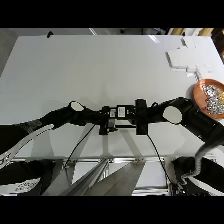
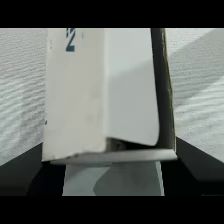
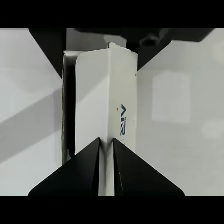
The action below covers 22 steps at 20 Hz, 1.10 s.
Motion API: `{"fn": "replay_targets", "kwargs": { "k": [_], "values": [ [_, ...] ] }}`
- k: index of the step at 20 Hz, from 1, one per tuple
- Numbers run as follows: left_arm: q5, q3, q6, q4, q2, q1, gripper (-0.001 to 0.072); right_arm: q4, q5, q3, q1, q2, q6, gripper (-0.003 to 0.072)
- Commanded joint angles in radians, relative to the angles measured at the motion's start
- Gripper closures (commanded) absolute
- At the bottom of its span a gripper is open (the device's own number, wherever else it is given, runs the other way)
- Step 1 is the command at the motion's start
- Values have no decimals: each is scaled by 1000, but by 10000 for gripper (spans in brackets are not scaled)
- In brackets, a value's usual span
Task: Fold the box and place the chain.
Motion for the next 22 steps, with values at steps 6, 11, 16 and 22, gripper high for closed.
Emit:
{"fn": "replay_targets", "kwargs": {
  "k": [6,11,16,22],
  "values": [
    [-2,0,2,2,0,-1,438,2,-24,-61,1,-23,0,593],
    [-2,0,2,2,0,-1,438,20,22,-66,1,-21,-2,480],
    [-2,0,2,2,0,-1,438,54,43,-65,1,9,-3,408],
    [-2,0,2,2,0,-1,438,51,-22,-65,1,37,-2,609]
  ]
}}
